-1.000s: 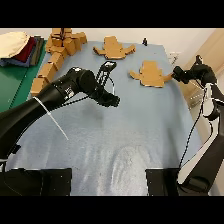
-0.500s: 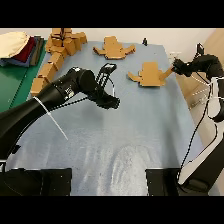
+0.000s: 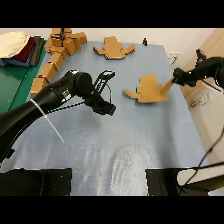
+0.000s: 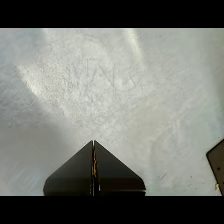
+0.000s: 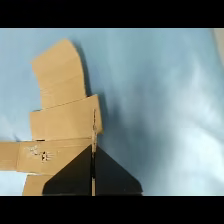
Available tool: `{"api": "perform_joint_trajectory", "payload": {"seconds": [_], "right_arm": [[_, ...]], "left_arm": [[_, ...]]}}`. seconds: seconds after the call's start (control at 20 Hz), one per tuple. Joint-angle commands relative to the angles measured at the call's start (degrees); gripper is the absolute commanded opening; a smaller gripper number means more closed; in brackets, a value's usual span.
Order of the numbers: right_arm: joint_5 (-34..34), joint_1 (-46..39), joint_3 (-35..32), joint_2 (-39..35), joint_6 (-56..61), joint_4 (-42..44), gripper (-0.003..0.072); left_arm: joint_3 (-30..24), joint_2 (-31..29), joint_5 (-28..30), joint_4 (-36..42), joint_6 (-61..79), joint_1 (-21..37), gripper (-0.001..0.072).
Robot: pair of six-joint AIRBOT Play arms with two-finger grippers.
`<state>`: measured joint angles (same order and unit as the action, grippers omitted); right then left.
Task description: Fold the box.
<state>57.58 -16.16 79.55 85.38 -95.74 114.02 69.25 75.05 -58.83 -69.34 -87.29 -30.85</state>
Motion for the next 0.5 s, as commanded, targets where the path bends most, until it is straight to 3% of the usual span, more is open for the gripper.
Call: {"api": "perform_joint_trajectory", "payload": {"seconds": [0.0, 0.2, 0.35, 0.4, 0.45], "right_arm": [[-3.1, 1.9, -19.5, -14.8, 4.2, -3.2, 0.0000], [-5.0, 5.1, -38.1, -28.9, 9.9, -4.3, 0.0004], [-1.8, 5.3, -42.8, -31.1, 9.9, -4.5, 0.0007], [-0.3, 5.3, -42.8, -31.0, 10.0, -5.0, 0.0054], [0.2, 5.3, -42.8, -30.9, 10.1, -5.0, 0.0236]], "left_arm": [[-5.9, -4.4, 1.4, 0.7, 2.1, 1.6, 0.0011], [-13.9, -10.7, 1.7, 4.5, 5.3, 4.5, 0.0010], [-14.9, -11.8, -0.3, 5.1, 6.6, 5.6, 0.0010], [-14.9, -11.7, -0.6, 5.1, 7.0, 5.6, 0.0011], [-14.9, -11.7, -0.7, 5.1, 7.0, 5.6, 0.0011]]}}
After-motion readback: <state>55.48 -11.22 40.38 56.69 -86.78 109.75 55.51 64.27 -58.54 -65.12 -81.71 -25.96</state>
